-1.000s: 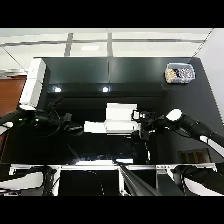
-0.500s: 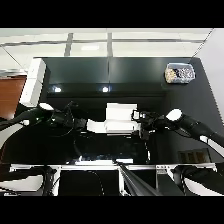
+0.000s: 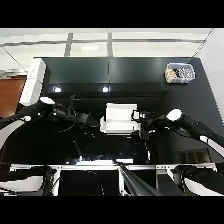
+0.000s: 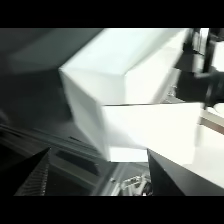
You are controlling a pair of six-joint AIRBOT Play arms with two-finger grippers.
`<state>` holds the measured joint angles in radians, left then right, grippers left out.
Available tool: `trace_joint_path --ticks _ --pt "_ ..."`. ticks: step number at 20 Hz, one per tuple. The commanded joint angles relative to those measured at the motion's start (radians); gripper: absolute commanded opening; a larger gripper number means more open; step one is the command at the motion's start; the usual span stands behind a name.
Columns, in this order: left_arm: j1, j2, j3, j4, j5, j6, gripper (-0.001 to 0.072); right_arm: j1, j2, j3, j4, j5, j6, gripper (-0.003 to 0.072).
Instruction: Fold the box and place the chain.
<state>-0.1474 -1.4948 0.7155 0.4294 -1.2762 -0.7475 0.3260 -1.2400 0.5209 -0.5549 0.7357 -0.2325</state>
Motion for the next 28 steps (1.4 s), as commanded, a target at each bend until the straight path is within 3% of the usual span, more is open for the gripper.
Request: trace_joint_path --ticks 1,7,11,12,13,16,20,25,28 --pt "-0.014 -0.001 0.029 0.011 -0.035 -0.084 0.0656 0.000 0.000 0.000 0.000 0.000 0.000 0.0167" --pt "-0.138 -0.001 0.129 0.151 0.070 -0.288 0.0616 0.000 0.000 0.000 0.000 0.000 0.000 0.0166" --pt "-0.221 -0.001 0.220 0.204 0.067 -0.415 0.0616 0.000 0.000 0.000 0.000 0.000 0.000 0.0167" --pt "-0.236 0.000 0.237 0.204 0.067 -0.450 0.0584 0.000 0.000 0.000 0.000 0.000 0.000 0.0166" --pt "-0.246 0.000 0.249 0.204 0.064 -0.463 0.0475 0.000 0.000 0.000 0.000 0.000 0.000 0.0166" --pt "-0.269 0.002 0.280 0.240 0.063 -0.519 0.0398 0.000 0.000 0.000 0.000 0.000 0.000 0.0166" --pt "-0.303 0.002 0.314 0.376 0.061 -0.650 0.0395 0.000 0.000 0.000 0.000 0.000 0.000 0.0166" --pt "-0.357 0.001 0.323 0.382 0.095 -0.675 0.0394 0.000 0.000 0.000 0.000 0.000 0.000 0.0166" --pt "-0.383 0.001 0.323 0.444 0.125 -0.749 0.0349 0.000 0.000 0.000 0.000 0.000 0.000 0.0166"
